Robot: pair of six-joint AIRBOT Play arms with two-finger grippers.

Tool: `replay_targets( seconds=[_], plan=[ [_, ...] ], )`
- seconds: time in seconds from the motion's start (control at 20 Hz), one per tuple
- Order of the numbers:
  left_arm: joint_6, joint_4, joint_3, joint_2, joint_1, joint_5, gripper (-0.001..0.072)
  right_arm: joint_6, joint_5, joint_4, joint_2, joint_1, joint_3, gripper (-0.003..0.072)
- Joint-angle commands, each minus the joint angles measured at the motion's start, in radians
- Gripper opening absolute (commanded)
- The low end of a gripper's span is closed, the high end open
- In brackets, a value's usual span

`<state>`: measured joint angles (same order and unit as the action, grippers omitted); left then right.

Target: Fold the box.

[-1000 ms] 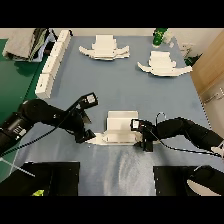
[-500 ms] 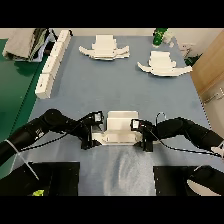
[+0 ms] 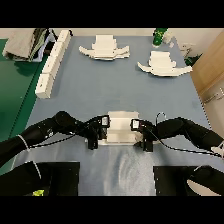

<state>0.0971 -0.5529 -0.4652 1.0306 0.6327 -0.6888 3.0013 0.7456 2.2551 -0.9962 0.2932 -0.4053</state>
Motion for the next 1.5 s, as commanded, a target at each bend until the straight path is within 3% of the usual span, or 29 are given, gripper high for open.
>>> replay_targets(
  seconds=[0.0,0.45,0.5,0.55,0.6,1.0,1.05,1.1,1.15,1.2,1.3,1.45],
  plan=[
    [0.024,0.066,-0.005,0.021,0.037,0.084,0.0065,0.000,0.000,0.000,0.000,0.000,0.000,0.0503],
    [0.021,0.113,-0.004,0.023,0.048,0.102,0.0069,0.000,0.000,0.000,0.000,0.000,0.000,0.0503],
    [0.019,0.112,-0.004,0.023,0.048,0.102,0.0142,0.000,0.000,0.000,0.000,0.000,0.000,0.0503],
    [0.019,0.113,-0.004,0.023,0.047,0.101,0.0419,0.000,0.000,0.000,0.000,0.000,0.000,0.0503],
    [0.019,0.112,-0.004,0.023,0.048,0.096,0.0555,0.000,0.000,0.000,0.000,0.000,0.000,0.0503],
    [0.018,0.111,-0.004,0.023,0.047,0.076,0.0549,0.000,0.000,0.000,0.000,0.000,0.000,0.0503],
    [0.018,0.111,-0.004,0.023,0.047,0.076,0.0545,0.000,0.000,0.000,0.000,0.000,0.000,0.0503],
    [0.003,0.105,-0.004,0.021,0.047,0.076,0.0370,0.000,0.000,0.000,0.000,0.000,0.000,0.0503],
    [-0.021,0.079,-0.004,0.014,0.046,0.076,0.0116,0.000,0.000,0.000,0.000,0.000,0.000,0.0503],
    [-0.054,0.037,-0.004,0.002,0.045,0.077,0.0023,0.000,0.000,0.000,0.000,0.000,0.000,0.0503],
    [-0.195,-0.039,-0.004,-0.037,0.024,0.072,0.0015,0.000,0.000,0.000,0.000,0.000,0.000,0.0503],
    [-0.445,-0.167,-0.004,-0.126,-0.045,-0.029,0.0015,0.000,0.000,0.000,0.000,0.000,0.000,0.0503]
  ],
)
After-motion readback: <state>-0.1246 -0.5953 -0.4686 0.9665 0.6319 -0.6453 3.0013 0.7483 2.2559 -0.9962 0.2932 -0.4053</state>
